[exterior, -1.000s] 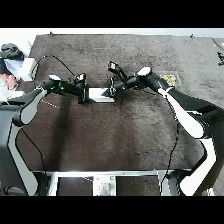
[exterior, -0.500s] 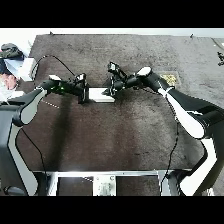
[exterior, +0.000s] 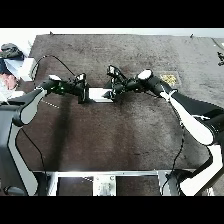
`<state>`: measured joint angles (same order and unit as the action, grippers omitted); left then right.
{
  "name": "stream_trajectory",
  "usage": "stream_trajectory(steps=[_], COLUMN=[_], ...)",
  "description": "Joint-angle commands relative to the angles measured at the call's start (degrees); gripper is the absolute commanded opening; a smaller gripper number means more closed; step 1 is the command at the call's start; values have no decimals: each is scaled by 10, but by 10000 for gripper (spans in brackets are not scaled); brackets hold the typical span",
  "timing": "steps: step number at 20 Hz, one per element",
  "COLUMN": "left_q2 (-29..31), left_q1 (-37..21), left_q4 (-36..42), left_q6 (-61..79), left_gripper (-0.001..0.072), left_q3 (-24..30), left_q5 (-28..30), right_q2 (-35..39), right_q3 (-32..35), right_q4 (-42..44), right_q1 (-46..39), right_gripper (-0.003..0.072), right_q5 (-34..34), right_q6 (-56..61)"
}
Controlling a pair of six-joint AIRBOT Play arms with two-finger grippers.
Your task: Fold the box and place the chain.
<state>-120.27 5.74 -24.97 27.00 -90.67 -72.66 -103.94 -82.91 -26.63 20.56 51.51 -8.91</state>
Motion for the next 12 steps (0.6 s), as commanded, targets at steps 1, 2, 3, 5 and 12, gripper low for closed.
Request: stream_trajectory(steps=[1, 2, 3, 5, 12], left_q2=[0, 0, 0, 0, 0], left_q1=[0, 0, 0, 0, 0], left_q4=[0, 0, 0, 0, 0], left_q6=[0, 0, 0, 0, 0], left_gripper=[462, 462, 461, 462, 462], left_q3=[0, 0, 0, 0, 0], left_q5=[0, 0, 0, 0, 0], right_q2=[0, -2, -3, -3, 7], right_q3=[10, 10, 10, 10, 9], right_q4=[3, 3, 3, 3, 6], right_q1=[5, 4, 5, 5, 4], right_gripper=[471, 470, 470, 472, 561], right_q5=[-30, -38, -45, -56, -65], right_q6=[-31, -42, -51, -67, -76])
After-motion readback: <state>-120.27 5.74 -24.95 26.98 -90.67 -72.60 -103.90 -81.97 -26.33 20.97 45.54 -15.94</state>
